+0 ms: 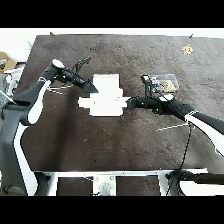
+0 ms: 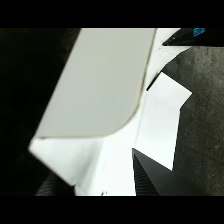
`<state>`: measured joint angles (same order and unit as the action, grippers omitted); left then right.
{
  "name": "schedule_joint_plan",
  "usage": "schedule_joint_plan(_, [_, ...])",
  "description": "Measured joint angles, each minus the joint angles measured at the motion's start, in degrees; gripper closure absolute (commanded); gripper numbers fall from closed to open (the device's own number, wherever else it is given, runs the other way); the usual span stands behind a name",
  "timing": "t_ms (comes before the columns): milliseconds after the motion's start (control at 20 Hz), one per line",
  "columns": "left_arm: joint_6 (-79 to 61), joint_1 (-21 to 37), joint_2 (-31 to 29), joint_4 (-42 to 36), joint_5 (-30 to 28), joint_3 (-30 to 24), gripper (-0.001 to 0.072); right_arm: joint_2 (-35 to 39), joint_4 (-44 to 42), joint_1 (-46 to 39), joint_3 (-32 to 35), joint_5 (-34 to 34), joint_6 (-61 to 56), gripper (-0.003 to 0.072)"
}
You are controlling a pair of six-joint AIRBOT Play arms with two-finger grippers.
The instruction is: Fold the box and place the chain.
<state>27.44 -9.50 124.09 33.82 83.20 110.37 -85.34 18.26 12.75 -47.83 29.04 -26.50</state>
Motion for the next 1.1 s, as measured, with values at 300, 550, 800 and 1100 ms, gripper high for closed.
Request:
schedule_joint_plan(300, [-0.44, -0.50, 0.94, -0.68, 1.95, 0.50, 0.0546, 0.00, 0.02, -0.02, 0.00, 0.02, 0.02, 0.0683])
schedule_joint_plan(550, [-0.94, -0.52, 1.07, 0.02, 3.63, 0.57, 0.0700, 0.00, 0.04, 0.00, 0.02, 0.04, 0.07, 0.0678])
schedule_joint_plan(800, [-3.50, -0.61, 1.11, 0.39, 3.67, 0.57, 0.0700, 0.96, 2.29, -0.33, 0.02, 0.11, 0.07, 0.0170])
schedule_joint_plan(1100, [-12.26, -0.61, 1.01, 0.33, 1.79, 0.66, 0.0700, 6.43, 6.25, -5.35, 0.02, -0.39, 0.85, 0.0410])
